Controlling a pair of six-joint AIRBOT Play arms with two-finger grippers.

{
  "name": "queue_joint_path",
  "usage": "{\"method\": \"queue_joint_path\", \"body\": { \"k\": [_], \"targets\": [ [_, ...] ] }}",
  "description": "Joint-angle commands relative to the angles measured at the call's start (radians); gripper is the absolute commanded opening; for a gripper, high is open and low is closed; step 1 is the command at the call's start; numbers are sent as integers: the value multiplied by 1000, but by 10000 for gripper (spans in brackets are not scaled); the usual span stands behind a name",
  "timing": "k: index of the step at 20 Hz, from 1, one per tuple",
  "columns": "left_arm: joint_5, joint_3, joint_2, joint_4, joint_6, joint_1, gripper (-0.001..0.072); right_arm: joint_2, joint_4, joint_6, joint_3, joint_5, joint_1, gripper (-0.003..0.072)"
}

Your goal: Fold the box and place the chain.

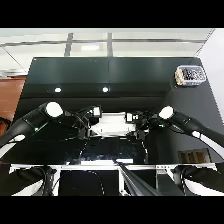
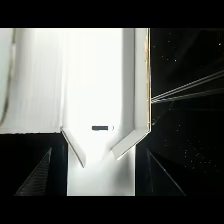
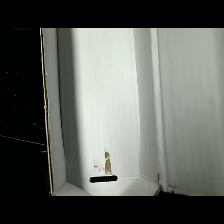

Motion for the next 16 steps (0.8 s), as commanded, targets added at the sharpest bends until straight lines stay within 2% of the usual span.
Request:
{"method": "queue_joint_path", "body": {
  "k": [1, 3, 5, 6, 16],
  "targets": [
    [-1, 2, -28, -4, 3, -3, 572, 0, 0, 0, 0, 0, 1, 136],
    [-10, 2, -32, -23, -2, -3, 530, 0, 0, 0, 0, 0, 1, 136],
    [-56, 2, -33, -26, -1, -3, 298, 0, 0, 0, 0, 0, 1, 136],
    [-65, 2, -33, -26, -1, -3, 228, 0, 0, 0, 0, 0, 1, 136],
    [49, 2, -52, -82, -27, -51, 224, 0, 0, 0, 0, 0, 1, 136]
  ]
}}
